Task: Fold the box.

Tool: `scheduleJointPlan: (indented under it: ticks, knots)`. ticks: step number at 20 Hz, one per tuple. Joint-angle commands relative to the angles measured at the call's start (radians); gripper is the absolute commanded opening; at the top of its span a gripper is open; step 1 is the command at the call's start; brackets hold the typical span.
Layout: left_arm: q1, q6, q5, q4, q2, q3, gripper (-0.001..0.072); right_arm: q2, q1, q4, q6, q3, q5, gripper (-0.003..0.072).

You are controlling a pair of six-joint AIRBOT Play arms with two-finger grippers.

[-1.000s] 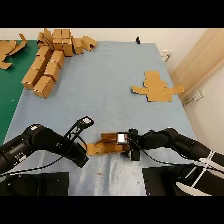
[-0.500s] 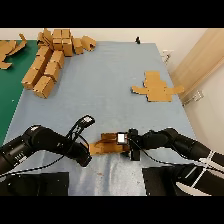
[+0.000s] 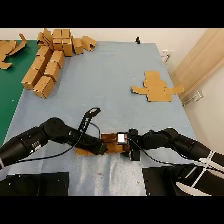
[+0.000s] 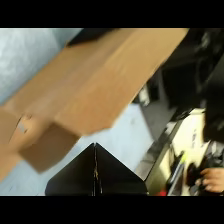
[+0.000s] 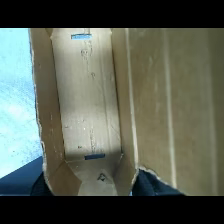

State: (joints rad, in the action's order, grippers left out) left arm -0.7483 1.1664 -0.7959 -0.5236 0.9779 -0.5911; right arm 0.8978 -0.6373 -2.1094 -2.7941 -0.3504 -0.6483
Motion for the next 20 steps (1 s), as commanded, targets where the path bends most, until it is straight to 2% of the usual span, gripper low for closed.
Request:
scheduleJointPlan:
  ticks: [1, 3, 5, 11, 15, 20]
  knots:
    - [0.026, -0.007, 0.115, 0.116, 0.055, -0.044, 0.0013, 0.0, -0.001, 0.0, 0.0, 0.0, 0.0, 0.0601]
    - [0.069, -0.007, 0.171, 0.116, 0.08, -0.052, 0.0013, 0.0, -0.001, 0.0, 0.0, 0.0, 0.0, 0.06]
    - [0.112, -0.007, 0.179, 0.116, 0.112, -0.052, 0.0013, 0.0, -0.001, 0.0, 0.0, 0.0, 0.0, 0.0601]
    - [0.112, -0.006, 0.077, 0.09, 0.271, -0.074, 0.0013, 0.0, -0.001, 0.0, 0.0, 0.0, 0.0, 0.06]
    - [0.106, -0.007, 0.012, 0.057, 0.375, -0.136, 0.0013, 0.0, -0.001, 0.0, 0.0, 0.0, 0.0, 0.0601]
    - [0.123, 0.009, -0.001, -0.053, 0.387, -0.215, 0.0012, 0.0, 0.0, 0.0, 0.0, 0.0, 0.0, 0.06]
